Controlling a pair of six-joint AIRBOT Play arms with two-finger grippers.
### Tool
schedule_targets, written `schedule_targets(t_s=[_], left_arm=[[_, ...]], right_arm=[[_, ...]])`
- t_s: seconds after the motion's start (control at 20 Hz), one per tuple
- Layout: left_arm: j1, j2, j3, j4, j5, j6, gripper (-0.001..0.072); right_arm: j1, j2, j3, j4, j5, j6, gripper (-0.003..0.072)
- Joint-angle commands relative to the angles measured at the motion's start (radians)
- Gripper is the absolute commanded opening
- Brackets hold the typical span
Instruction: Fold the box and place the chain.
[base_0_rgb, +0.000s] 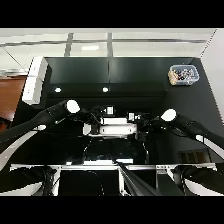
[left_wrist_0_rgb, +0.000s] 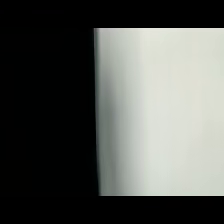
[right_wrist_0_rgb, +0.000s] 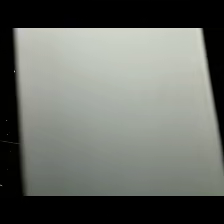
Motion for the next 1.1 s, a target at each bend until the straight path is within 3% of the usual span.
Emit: schedule_targets(t_s=[0.0,0.65,0.75,1.05], left_arm=[[0.000,0.000,0.001,0.000,0.003,0.000,0.0029],[0.000,0.000,0.001,0.000,0.002,0.000,0.0029],[0.000,0.000,0.001,0.000,0.002,0.000,0.0029],[0.000,0.002,0.001,0.000,0.002,0.000,0.0030]], right_arm=[[0.001,-0.002,0.001,-0.005,-0.002,0.006,0.0704],[0.020,-0.004,0.001,-0.031,-0.016,0.022,0.0702],[0.020,-0.004,0.001,-0.032,-0.016,0.021,0.0500],[0.020,-0.004,0.001,-0.032,-0.015,0.021,0.0473]])
